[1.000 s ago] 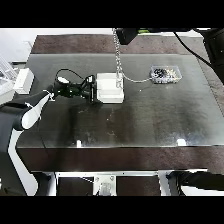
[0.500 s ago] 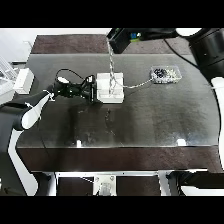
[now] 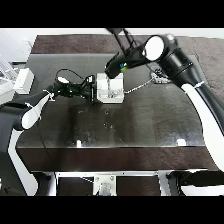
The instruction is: Fold the box and place the chain.
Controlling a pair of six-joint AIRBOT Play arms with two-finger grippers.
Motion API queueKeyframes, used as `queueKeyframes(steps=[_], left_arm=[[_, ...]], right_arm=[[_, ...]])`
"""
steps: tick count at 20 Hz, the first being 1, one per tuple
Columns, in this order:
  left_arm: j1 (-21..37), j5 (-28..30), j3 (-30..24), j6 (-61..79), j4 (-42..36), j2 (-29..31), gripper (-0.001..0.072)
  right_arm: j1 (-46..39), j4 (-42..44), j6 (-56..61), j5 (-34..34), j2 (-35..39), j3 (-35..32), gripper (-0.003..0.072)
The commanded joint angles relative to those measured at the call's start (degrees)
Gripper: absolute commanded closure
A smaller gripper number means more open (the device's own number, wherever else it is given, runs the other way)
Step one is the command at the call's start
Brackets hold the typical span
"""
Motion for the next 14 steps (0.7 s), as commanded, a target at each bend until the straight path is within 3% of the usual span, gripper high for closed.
queueKeyframes(steps=[1,6,7,8,9,14], left_arm=[[0.0,0.0,0.0,0.0,0.0,0.0,0.0262],[0.0,0.0,0.0,0.0,0.0,0.0,0.0262],[0.0,0.0,0.0,0.0,0.0,0.0,0.0262],[0.0,0.0,0.0,0.0,0.0,0.0,0.0262],[0.0,0.0,0.0,0.0,0.0,0.0,0.0262],[0.0,0.0,0.0,0.0,0.0,0.0,0.0262]], right_arm=[[-0.3,0.6,0.7,-5.8,-1.4,-6.6,0.0688],[-2.1,1.0,0.5,-8.2,-5.4,-8.1,0.0681],[-2.4,1.0,0.0,-7.8,-5.6,-8.1,0.0571],[-2.5,1.0,0.0,-7.5,-5.6,-8.1,0.0293],[-2.8,1.0,0.0,-7.4,-5.2,-8.0,0.0120],[-5.4,1.0,0.6,-2.1,0.1,-8.0,0.0117]])
